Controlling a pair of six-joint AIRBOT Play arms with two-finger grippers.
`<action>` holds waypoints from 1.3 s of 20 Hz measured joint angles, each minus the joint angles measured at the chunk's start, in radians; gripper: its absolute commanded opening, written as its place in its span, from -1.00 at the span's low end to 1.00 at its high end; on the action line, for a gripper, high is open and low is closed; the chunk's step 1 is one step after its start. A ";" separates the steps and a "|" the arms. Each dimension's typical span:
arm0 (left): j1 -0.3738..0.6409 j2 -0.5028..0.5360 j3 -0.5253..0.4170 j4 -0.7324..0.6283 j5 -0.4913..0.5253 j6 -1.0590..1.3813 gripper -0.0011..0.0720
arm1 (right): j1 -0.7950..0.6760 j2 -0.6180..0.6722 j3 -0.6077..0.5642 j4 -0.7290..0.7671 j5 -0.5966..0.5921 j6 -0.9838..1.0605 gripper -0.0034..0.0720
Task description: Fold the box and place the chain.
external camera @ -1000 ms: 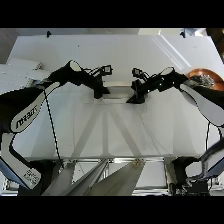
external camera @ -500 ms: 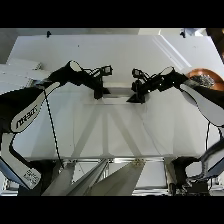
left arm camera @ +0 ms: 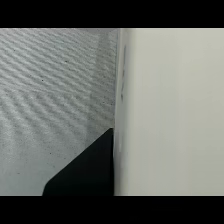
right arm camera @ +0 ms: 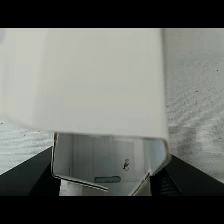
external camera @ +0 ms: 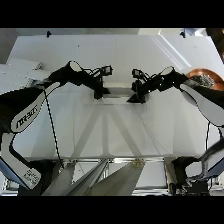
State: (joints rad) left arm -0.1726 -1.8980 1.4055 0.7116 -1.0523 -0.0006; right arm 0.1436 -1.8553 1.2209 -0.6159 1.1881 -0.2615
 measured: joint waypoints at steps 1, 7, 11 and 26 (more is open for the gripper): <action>0.000 0.000 0.000 0.000 0.000 0.000 -0.93 | 0.000 0.000 0.000 0.000 0.000 0.000 0.17; 0.000 0.000 0.000 0.000 0.001 0.000 -0.93 | 0.000 0.000 0.000 -0.002 0.000 0.000 0.17; 0.000 0.000 0.000 0.000 0.001 0.000 -0.93 | 0.000 0.000 0.000 -0.002 0.000 0.000 0.17; -0.001 0.000 0.000 0.001 0.009 -0.002 -0.54 | 0.000 0.000 0.000 -0.005 0.003 -0.003 0.17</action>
